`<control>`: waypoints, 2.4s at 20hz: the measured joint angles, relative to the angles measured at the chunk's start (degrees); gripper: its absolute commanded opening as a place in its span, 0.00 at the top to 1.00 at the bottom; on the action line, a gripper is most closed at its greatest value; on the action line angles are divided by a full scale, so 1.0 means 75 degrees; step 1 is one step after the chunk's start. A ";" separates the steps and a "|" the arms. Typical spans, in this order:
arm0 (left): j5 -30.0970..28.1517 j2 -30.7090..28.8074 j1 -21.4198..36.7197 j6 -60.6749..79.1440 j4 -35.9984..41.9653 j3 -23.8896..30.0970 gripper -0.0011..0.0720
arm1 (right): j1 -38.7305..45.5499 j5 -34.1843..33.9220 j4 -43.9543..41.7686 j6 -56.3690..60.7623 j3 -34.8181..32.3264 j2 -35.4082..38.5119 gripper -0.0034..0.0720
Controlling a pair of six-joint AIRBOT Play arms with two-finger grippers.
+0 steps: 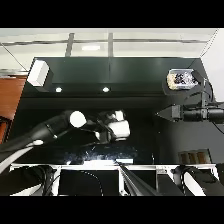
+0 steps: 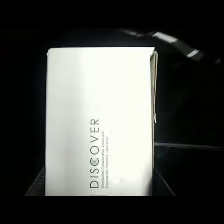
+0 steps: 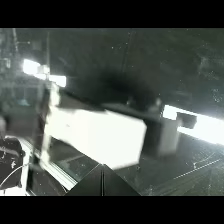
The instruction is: Fold the box and place the chain.
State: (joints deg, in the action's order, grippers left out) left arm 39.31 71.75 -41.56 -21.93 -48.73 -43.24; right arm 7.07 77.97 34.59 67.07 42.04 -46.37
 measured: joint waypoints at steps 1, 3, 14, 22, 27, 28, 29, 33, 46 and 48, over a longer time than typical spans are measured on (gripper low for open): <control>0.0329 -0.0163 0.0481 -0.0289 -0.0303 0.0000 0.61 | 0.0000 0.0000 0.0000 0.0000 0.0000 0.0003 0.93; 0.1014 -0.0469 0.1649 -0.0938 -0.1049 0.0000 0.61 | 0.0000 -0.0009 0.0000 0.0000 0.0000 0.0003 0.93; 0.1343 -0.0595 0.9025 -0.2900 -0.2294 -0.0283 0.59 | 0.0003 -0.0358 0.0003 -0.0003 0.0000 0.0000 0.93; 0.0903 0.1845 0.9264 -0.2798 -0.2343 -0.3022 0.58 | 0.0006 -0.0533 0.0029 0.0125 0.0000 0.0003 0.93; 0.0892 0.2739 0.9136 -0.2978 -0.2416 -0.3821 0.01 | 0.0006 -0.0734 0.0189 0.0268 0.0000 0.0000 0.93; 0.0941 0.2815 0.9122 -0.3092 -0.2530 -0.3888 0.01 | 0.0006 -0.0758 0.0230 0.0286 0.0000 0.0000 0.93; 0.1043 0.2850 0.9110 -0.3264 -0.2637 -0.3978 0.01 | 0.0006 -0.0775 0.0268 0.0321 0.0000 0.0000 0.93; 0.1888 0.2681 0.9087 -0.4234 -0.3296 -0.4724 0.01 | 0.0006 -0.0793 0.0358 0.0382 0.0012 0.0000 0.93; 0.4412 -0.0810 0.7379 -0.6505 -0.1953 -0.4500 0.95 | -0.2806 -0.1920 0.4179 0.2372 0.1335 0.0221 0.94; 0.3678 -0.2075 0.6525 -0.6586 -0.1950 -0.3063 0.95 | -0.3523 -0.2952 0.5441 0.3360 0.0769 0.0271 0.94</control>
State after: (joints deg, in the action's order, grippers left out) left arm 66.89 56.18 7.38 -71.33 -63.35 -66.22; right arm -19.35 55.83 75.40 92.27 47.81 -44.34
